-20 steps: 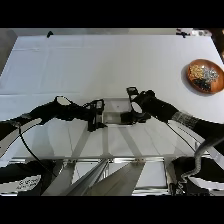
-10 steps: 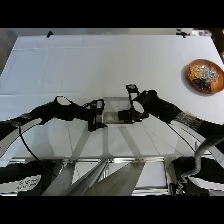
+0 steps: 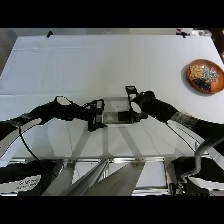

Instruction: Fold the box and place the chain.

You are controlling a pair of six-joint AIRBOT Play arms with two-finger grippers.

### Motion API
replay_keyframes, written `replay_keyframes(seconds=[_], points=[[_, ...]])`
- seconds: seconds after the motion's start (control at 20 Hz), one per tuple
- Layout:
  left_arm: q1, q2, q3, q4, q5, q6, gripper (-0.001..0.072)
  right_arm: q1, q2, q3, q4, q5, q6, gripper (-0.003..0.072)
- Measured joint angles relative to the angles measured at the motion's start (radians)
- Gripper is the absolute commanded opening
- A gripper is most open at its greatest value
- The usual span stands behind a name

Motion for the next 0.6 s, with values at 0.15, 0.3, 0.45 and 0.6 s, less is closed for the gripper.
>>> replay_keyframes(seconds=[0.15, 0.3, 0.45, 0.6], points=[[0.000, 0.000, 0.000, 0.000, -0.001, -0.004, 0.0276, 0.001, -0.003, 0.000, 0.004, 0.001, 0.000, 0.0011], [0.000, 0.000, 0.000, 0.002, -0.002, 0.001, 0.0276, 0.002, 0.001, 0.000, 0.005, -0.006, -0.031, 0.0271], [0.000, 0.000, 0.000, -0.002, 0.001, -0.002, 0.0276, 0.001, 0.029, -0.002, -0.008, -0.013, -0.067, 0.0485], [0.000, 0.000, 0.000, -0.002, 0.001, -0.003, 0.0276, -0.001, 0.090, -0.002, -0.051, 0.013, -0.114, 0.0485]])
